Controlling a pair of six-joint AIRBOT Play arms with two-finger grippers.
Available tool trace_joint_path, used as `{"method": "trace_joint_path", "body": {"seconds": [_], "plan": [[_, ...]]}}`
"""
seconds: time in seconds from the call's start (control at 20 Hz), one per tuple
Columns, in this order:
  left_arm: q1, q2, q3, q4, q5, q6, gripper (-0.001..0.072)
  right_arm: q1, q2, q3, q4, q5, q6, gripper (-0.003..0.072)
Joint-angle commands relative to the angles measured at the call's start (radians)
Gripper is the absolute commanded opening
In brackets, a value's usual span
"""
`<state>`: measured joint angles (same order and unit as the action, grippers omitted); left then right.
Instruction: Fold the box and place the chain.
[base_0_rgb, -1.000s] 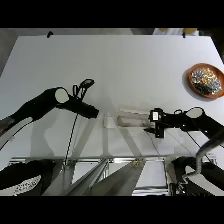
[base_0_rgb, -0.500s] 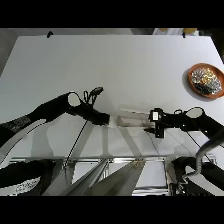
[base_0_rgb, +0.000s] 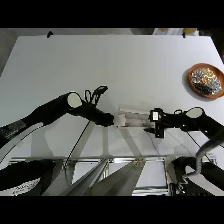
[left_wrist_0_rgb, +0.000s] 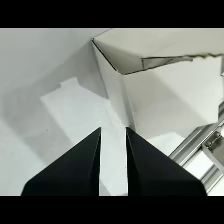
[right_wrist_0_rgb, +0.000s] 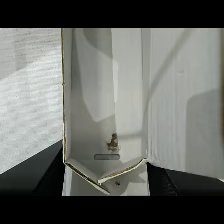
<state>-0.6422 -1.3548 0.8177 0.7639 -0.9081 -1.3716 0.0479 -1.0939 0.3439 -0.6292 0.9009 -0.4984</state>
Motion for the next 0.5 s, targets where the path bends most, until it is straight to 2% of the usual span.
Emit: {"method": "trace_joint_path", "body": {"seconds": [0.0, 0.15, 0.45], "plan": [[-0.01, 0.012, 0.017, -0.009, -0.001, 0.018, 0.0179, 0.0, 0.001, 0.001, 0.0, 0.0, 0.0, 0.0343], [-0.02, 0.012, 0.043, -0.008, -0.001, 0.021, 0.0223, 0.0, 0.001, 0.001, 0.0, 0.0, 0.0, 0.0343], [-0.021, 0.004, 0.048, 0.019, 0.014, 0.021, 0.0233, 0.0, 0.001, 0.001, 0.0, 0.0, 0.0, 0.0343]]}}
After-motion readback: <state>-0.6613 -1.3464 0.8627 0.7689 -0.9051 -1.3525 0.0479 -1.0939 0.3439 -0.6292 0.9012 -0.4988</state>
